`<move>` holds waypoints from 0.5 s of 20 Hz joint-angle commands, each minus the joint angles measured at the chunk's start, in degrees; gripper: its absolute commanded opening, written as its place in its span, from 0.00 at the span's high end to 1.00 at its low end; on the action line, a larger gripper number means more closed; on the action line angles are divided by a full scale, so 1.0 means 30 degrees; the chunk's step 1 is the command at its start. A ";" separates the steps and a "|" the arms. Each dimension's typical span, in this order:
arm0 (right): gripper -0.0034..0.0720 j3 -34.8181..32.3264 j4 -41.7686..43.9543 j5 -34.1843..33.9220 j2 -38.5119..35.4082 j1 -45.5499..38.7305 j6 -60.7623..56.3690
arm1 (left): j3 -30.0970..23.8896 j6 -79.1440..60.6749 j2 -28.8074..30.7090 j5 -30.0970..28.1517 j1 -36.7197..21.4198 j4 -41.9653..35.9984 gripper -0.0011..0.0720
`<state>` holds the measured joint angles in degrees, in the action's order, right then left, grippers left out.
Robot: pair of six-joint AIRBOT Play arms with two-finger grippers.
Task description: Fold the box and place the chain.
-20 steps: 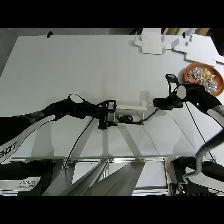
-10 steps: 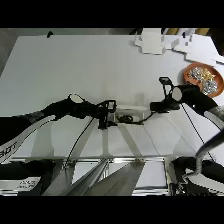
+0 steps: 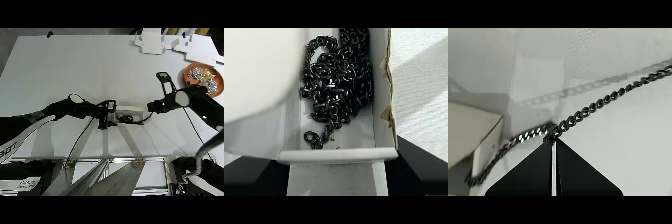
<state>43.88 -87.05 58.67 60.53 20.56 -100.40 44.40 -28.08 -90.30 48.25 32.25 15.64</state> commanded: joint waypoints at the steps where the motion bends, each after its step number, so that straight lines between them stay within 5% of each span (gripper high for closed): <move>1: 0.94 0.0022 0.0568 0.1690 -0.3599 0.0109 0.0372 | 0.0007 0.0000 0.0007 -0.0007 -0.0007 0.0007 0.78; 6: 0.94 0.0022 0.3169 0.1872 -0.8998 0.0109 0.0896 | 0.0007 0.0000 0.0007 -0.0007 -0.0007 0.0007 0.78; 10: 0.94 0.0022 0.6972 0.1581 -1.0870 0.0109 0.2586 | 0.0007 0.0000 0.0007 -0.0007 -0.0007 0.0007 0.78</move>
<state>43.88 -74.50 63.88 32.62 20.82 -95.96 44.40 -28.08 -90.30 48.25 32.25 15.64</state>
